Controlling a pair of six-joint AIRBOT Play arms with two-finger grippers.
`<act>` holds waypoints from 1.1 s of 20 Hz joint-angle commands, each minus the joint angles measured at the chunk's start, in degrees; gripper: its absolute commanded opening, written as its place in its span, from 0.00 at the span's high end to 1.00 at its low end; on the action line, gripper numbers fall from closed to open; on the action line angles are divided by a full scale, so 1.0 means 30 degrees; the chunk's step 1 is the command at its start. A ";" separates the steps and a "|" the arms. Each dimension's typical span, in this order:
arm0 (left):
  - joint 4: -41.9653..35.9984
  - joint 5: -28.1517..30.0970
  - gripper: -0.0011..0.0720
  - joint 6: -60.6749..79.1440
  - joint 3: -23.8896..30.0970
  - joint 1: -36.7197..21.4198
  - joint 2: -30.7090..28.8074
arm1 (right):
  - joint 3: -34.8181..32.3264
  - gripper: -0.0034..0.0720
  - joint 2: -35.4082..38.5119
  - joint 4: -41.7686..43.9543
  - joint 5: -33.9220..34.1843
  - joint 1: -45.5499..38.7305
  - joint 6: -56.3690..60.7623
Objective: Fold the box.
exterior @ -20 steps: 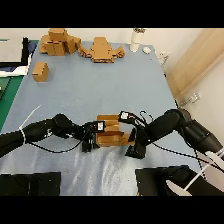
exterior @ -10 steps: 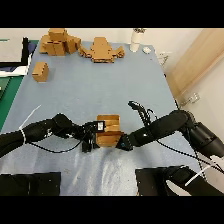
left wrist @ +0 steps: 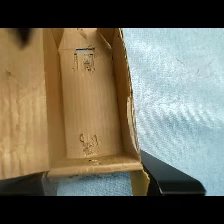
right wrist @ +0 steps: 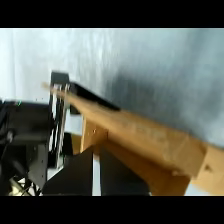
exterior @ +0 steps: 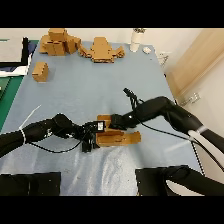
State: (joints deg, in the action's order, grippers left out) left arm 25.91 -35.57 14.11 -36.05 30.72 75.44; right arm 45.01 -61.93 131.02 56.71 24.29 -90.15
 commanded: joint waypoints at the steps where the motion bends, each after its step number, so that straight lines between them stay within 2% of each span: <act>1: 0.0007 -0.0007 0.46 0.0007 -0.0022 0.0007 0.0015 | 0.1938 0.93 -0.3555 -0.0998 -0.1260 -0.0015 -0.1297; 6: 0.0007 0.0007 0.46 0.0007 -0.0022 0.0000 0.0015 | 0.2404 0.93 -0.6091 -0.1319 -0.1683 0.0007 -0.3111; 16: 0.0007 0.0007 0.46 0.0007 -0.0022 0.0000 0.0015 | 0.2390 0.95 -0.6127 -0.1311 -0.1239 0.0036 -0.4306; 19: 0.0007 0.0007 0.46 0.0007 -0.0022 0.0000 0.0015 | 0.2579 0.95 -0.5268 -0.1734 -0.0947 -0.0175 -0.4488; 22: 0.0007 0.0007 0.46 0.0000 -0.0022 0.0000 0.0015 | 0.3024 0.95 -0.2375 -0.3490 -0.0372 -0.1020 -0.4466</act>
State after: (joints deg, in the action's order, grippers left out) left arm 25.93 -35.55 14.15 -36.05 30.72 75.44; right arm 53.25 -74.78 124.57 54.17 22.83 -103.22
